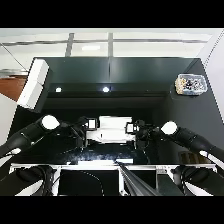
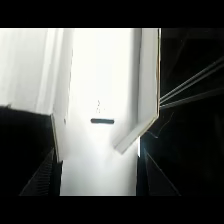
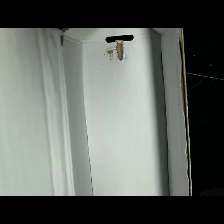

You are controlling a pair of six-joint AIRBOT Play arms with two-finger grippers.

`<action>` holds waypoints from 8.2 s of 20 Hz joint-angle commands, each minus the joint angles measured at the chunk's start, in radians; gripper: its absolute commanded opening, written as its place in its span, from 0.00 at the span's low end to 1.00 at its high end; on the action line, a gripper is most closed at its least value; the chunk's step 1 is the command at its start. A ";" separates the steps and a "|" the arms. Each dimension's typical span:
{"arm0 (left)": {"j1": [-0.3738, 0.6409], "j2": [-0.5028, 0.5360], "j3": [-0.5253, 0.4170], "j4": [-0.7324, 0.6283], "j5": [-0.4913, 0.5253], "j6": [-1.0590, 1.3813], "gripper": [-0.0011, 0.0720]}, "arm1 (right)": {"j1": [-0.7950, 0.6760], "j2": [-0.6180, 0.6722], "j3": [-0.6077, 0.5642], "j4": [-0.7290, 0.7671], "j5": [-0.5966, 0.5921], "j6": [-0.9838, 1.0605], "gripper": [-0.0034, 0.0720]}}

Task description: Fold the box and place the chain.

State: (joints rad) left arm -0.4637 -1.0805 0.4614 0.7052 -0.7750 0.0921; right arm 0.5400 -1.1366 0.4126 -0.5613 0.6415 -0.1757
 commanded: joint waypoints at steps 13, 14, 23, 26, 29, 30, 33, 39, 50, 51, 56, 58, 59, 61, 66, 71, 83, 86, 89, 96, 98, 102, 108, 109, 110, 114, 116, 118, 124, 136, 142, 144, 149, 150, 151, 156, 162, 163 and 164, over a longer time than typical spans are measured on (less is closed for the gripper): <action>-0.033 -0.040 -0.002 -0.195 0.002 0.013 0.31 | 0.000 -0.001 0.000 0.000 0.000 0.000 0.68; -0.039 -0.047 -0.002 -0.203 0.001 0.013 0.31 | 0.000 -0.001 0.000 0.000 0.000 0.000 0.68; -0.111 -0.075 -0.002 -0.218 0.087 0.013 0.21 | 0.000 -0.001 0.000 0.000 0.000 0.000 0.68; -0.111 -0.075 -0.002 -0.217 0.090 0.013 0.21 | 0.000 0.000 0.000 0.000 0.000 0.000 0.68; -0.111 -0.075 -0.002 -0.217 0.090 0.013 0.32 | 0.000 -0.001 0.000 0.000 0.000 0.000 0.68; -0.111 -0.075 -0.002 -0.217 0.087 0.013 0.35 | 0.000 -0.001 0.000 0.000 0.000 0.000 0.68; -0.111 -0.075 -0.002 -0.217 0.087 0.013 0.35 | 0.000 0.000 0.000 0.000 0.000 0.000 0.68; -0.111 -0.075 -0.002 -0.217 0.086 0.013 0.62 | 0.000 -0.001 0.000 0.000 0.000 0.000 0.68; -0.080 0.012 -0.002 -0.093 0.075 -0.090 0.05 | 0.000 -0.001 0.000 0.000 0.000 0.000 0.68; -0.061 0.053 -0.002 -0.048 0.062 -0.142 0.05 | 0.000 -0.001 0.000 0.000 0.000 0.000 0.68; 0.113 0.283 -0.002 0.083 -0.079 -0.373 0.05 | 0.000 -0.001 0.000 0.000 0.000 0.000 0.68; 0.229 0.347 -0.002 0.100 -0.100 -0.553 0.05 | 0.000 -0.001 0.000 0.000 0.000 0.000 0.68; 0.298 0.362 -0.002 0.104 -0.102 -0.681 0.05 | 0.000 -0.001 0.000 0.000 0.000 0.000 0.68; 0.437 0.358 -0.002 0.108 -0.129 -0.933 0.05 | 0.000 0.000 0.000 0.000 0.000 0.000 0.68; 0.746 0.270 -0.002 0.139 -0.321 -1.156 0.05 | 0.000 -0.001 0.000 0.000 0.000 0.000 0.68; 0.826 0.161 -0.004 0.160 -0.357 -1.241 0.05 | 0.000 -0.001 0.000 0.000 0.000 0.000 0.68; 0.680 -0.068 -0.104 0.032 -0.323 -1.138 0.05 | 0.000 -0.001 0.000 0.000 0.000 0.000 0.68; 0.541 -0.101 -0.103 -0.075 -0.279 -1.134 0.05 | 0.000 -0.001 0.000 0.000 0.000 0.000 0.68; 0.444 -0.102 -0.101 -0.139 -0.186 -1.135 0.05 | 0.000 -0.001 0.000 0.000 0.000 0.000 0.68; 0.413 -0.101 -0.097 -0.164 -0.240 -1.083 0.59 | 0.000 -0.001 0.000 0.000 0.000 0.000 0.68; 0.413 -0.100 -0.076 -0.167 -0.283 -1.028 0.81 | 0.000 0.000 0.000 0.000 0.000 0.000 0.68; 0.412 -0.079 -0.021 -0.191 -0.381 -0.977 0.98 | 0.000 -0.001 0.000 0.000 0.000 0.000 0.68; 0.227 -0.031 0.003 -0.181 -0.229 -1.170 0.98 | 0.000 -0.001 0.000 0.003 -0.019 0.018 0.68; 0.180 -0.030 0.010 -0.159 -0.180 -1.233 0.98 | 0.000 -0.001 0.000 0.003 -0.021 0.019 0.68; 0.133 -0.029 0.021 -0.135 -0.133 -1.271 0.98 | 0.000 -0.001 0.000 0.003 -0.021 0.019 0.68; -0.012 -0.029 0.085 0.027 -0.002 -1.463 0.98 | 0.000 -0.001 0.000 0.003 -0.021 0.019 0.68; -0.049 -0.029 0.125 0.118 0.011 -1.548 0.98 | 0.000 -0.001 0.000 0.003 -0.021 0.019 0.68; -0.071 -0.029 0.156 0.206 0.002 -1.637 0.98 | 0.000 -0.001 0.000 0.003 -0.021 0.019 0.68; -0.185 -0.030 0.169 0.365 -0.002 -1.886 0.97 | 0.000 -0.001 0.000 0.003 -0.021 0.019 0.68; -0.399 -0.190 0.369 0.750 -0.172 -2.300 0.71 | 0.000 -0.001 0.000 0.003 -0.021 0.019 0.68; -0.407 -0.286 0.447 0.756 -0.222 -2.355 0.52 | 0.000 0.000 0.000 0.003 -0.021 0.019 0.68; -0.406 -0.295 0.456 0.756 -0.225 -2.356 0.49 | 0.000 -0.001 0.000 0.003 -0.021 0.019 0.68; -0.406 -0.303 0.459 0.756 -0.229 -2.378 0.44 | 0.000 0.000 0.000 0.003 -0.021 0.019 0.68; -0.407 -0.305 0.459 0.756 -0.228 -2.378 0.38 | 0.000 -0.001 0.000 0.003 -0.021 0.019 0.68; -0.406 -0.308 0.460 0.756 -0.229 -2.379 0.38 | 0.000 -0.001 0.000 0.003 -0.021 0.019 0.68; -0.407 -0.314 0.462 0.760 -0.235 -2.398 0.31 | 0.000 -0.001 0.000 0.003 -0.021 0.019 0.68; -0.407 -0.314 0.462 0.760 -0.236 -2.416 0.22 | 0.000 -0.001 0.000 0.003 -0.021 0.019 0.68; -0.407 -0.314 0.462 0.760 -0.228 -2.431 0.19 | 0.000 0.000 0.000 0.003 -0.021 0.019 0.68; -0.407 -0.314 0.462 0.760 -0.223 -2.431 0.13 | 0.000 -0.001 0.000 0.003 -0.021 0.019 0.68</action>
State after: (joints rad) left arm -0.8696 -1.3937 0.9226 1.4658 -1.0103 -2.3226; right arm 0.5400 -1.1366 0.4126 -0.5587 0.6201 -0.1570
